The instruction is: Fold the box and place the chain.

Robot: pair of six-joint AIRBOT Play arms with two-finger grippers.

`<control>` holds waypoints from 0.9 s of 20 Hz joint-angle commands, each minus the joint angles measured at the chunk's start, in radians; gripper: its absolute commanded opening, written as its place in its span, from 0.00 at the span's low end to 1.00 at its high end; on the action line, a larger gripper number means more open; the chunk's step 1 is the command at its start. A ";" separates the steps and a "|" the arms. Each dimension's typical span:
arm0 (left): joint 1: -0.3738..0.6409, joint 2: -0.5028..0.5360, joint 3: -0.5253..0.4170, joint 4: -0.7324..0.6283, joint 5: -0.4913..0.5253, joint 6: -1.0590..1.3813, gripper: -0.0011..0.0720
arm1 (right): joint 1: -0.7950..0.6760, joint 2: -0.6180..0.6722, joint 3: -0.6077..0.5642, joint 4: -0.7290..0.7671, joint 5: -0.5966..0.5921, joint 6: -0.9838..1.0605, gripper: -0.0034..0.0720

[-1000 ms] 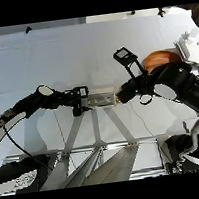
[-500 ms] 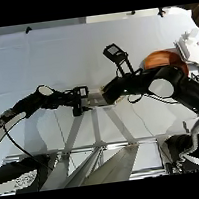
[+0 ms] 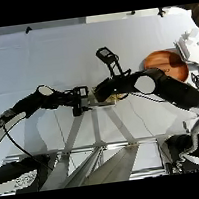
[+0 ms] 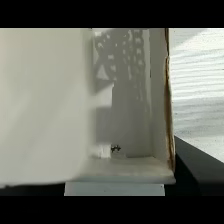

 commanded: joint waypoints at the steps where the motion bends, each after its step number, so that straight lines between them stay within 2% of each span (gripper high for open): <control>1: 0.000 -0.001 0.000 0.000 0.000 0.000 0.61 | -0.001 -0.044 -0.001 0.002 0.059 -0.008 0.05; 7: 0.000 -0.001 0.000 0.000 0.000 0.000 0.61 | -0.001 -0.053 -0.001 0.001 0.065 -0.008 0.06; 8: 0.000 -0.001 0.000 0.000 0.000 0.000 0.61 | -0.001 -0.053 -0.001 0.000 0.060 -0.008 0.13; 11: 0.000 0.000 0.000 0.000 0.000 0.000 0.61 | -0.001 -0.053 -0.001 -0.021 0.051 -0.008 0.43; 15: 0.000 -0.001 0.000 0.000 0.000 0.000 0.61 | -0.001 -0.047 -0.001 -0.021 0.053 -0.020 0.45; 18: 0.000 -0.001 0.000 0.000 0.000 0.000 0.61 | -0.001 0.014 -0.001 -0.040 0.074 -0.113 0.45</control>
